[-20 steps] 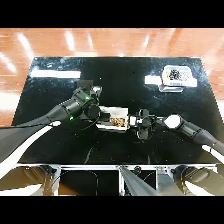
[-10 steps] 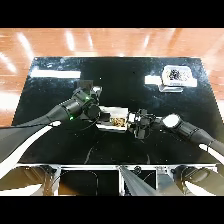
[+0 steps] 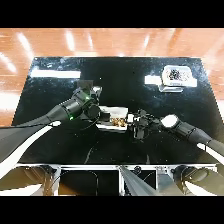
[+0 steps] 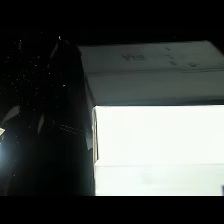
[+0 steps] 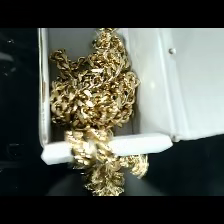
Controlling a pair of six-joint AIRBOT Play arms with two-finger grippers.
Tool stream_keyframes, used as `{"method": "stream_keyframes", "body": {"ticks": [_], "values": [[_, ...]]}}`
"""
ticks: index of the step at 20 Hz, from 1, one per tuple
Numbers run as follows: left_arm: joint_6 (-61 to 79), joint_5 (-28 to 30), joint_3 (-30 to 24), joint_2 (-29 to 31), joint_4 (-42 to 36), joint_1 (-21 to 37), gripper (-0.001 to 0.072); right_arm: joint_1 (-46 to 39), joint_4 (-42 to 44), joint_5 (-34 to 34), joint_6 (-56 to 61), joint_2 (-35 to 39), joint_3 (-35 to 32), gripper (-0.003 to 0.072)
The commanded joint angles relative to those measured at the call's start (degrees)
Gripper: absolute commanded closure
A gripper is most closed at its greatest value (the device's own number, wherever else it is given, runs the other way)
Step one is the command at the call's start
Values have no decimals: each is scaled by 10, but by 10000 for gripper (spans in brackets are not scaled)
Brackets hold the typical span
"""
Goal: Fold the box and place the chain.
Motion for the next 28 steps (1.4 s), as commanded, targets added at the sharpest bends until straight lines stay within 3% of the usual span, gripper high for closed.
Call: {"method": "stream_keyframes", "body": {"ticks": [1,2,3,4,11,23,28], "values": [[1,0,0,0,0,0,686,0,-1,-3,0,-2,0,503],[1,0,0,0,0,0,686,0,-1,-3,0,-2,0,532],[1,0,0,0,0,0,686,0,-1,-3,0,-2,0,635],[1,0,0,0,0,0,686,0,-2,-3,0,-2,0,659],[1,0,0,0,0,0,686,-2,-3,-3,10,19,0,659],[1,0,0,0,0,0,686,-24,-44,51,119,193,0,658],[1,0,0,0,0,0,686,16,-26,43,138,224,7,658]]}}
